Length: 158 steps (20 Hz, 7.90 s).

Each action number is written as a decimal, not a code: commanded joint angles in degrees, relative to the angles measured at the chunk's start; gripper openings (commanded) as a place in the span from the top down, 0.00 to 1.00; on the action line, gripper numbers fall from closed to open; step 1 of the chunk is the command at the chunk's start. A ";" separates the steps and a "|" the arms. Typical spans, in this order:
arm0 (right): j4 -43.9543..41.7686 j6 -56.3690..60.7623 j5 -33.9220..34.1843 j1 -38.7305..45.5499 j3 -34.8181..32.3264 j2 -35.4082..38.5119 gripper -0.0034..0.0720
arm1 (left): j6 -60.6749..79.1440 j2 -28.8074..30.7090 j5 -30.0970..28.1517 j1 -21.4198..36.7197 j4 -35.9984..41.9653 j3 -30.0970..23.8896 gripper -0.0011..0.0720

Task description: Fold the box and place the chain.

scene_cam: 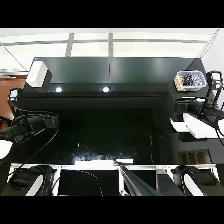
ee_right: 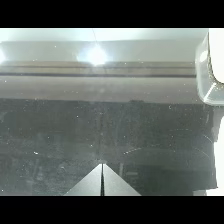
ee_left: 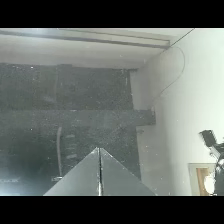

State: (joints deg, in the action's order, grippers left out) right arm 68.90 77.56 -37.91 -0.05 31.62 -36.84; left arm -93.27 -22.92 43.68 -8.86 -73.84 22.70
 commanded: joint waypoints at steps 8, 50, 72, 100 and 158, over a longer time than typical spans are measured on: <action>-0.04 0.02 1.11 -0.07 0.00 0.02 0.95 | 0.02 0.00 -4.46 -0.02 -0.02 -0.02 0.95; 10.64 -27.23 -33.99 50.38 42.40 -54.66 0.31 | 0.04 -3.13 -12.68 -0.70 -3.28 -0.02 0.01; -9.73 -25.07 -36.70 39.82 33.16 -42.58 0.95 | 0.07 -3.54 -13.25 -0.72 -3.02 -0.02 0.01; -50.29 -40.26 -5.14 -7.17 -14.67 -8.44 0.94 | 32.54 -52.35 21.07 -4.07 39.15 22.01 0.01; -21.27 -58.58 -3.13 -22.27 -10.78 -9.11 0.15 | 83.84 -56.06 7.76 -22.12 20.41 26.01 0.95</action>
State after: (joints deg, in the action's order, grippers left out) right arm 44.73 21.56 -47.81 -15.79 22.76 -45.71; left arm -9.41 -78.81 51.59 -31.00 -53.32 48.73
